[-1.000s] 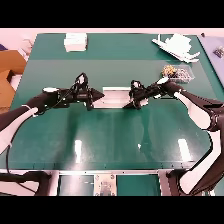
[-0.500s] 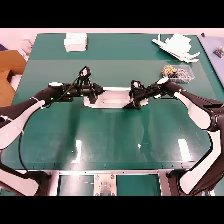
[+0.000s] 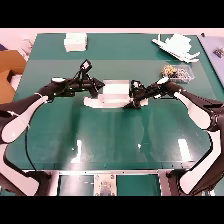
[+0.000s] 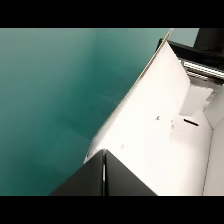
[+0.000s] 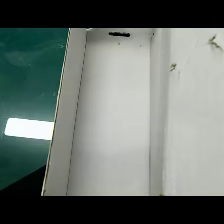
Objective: Fold the box and place the chain.
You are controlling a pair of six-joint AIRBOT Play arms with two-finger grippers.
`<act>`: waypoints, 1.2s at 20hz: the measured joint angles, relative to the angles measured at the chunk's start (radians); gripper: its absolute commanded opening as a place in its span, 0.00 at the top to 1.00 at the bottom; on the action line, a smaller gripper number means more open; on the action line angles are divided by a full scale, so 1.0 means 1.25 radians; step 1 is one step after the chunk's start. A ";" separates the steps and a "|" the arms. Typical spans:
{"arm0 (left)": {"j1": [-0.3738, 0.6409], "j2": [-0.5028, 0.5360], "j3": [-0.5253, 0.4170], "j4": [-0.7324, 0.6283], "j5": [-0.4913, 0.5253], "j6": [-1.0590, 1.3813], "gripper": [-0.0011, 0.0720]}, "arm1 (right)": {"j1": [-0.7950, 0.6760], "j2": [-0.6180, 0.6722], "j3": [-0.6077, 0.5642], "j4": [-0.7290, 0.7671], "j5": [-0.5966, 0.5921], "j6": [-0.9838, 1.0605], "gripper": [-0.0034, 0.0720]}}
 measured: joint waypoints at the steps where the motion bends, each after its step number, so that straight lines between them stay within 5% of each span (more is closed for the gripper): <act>1: 0.000 -0.005 0.007 0.005 0.002 -0.015 0.96 | 0.000 0.000 0.000 0.000 0.000 0.000 0.23; 24: -0.035 -0.056 0.064 0.195 0.062 -0.151 0.96 | -0.001 0.000 0.000 -0.002 0.002 -0.001 0.23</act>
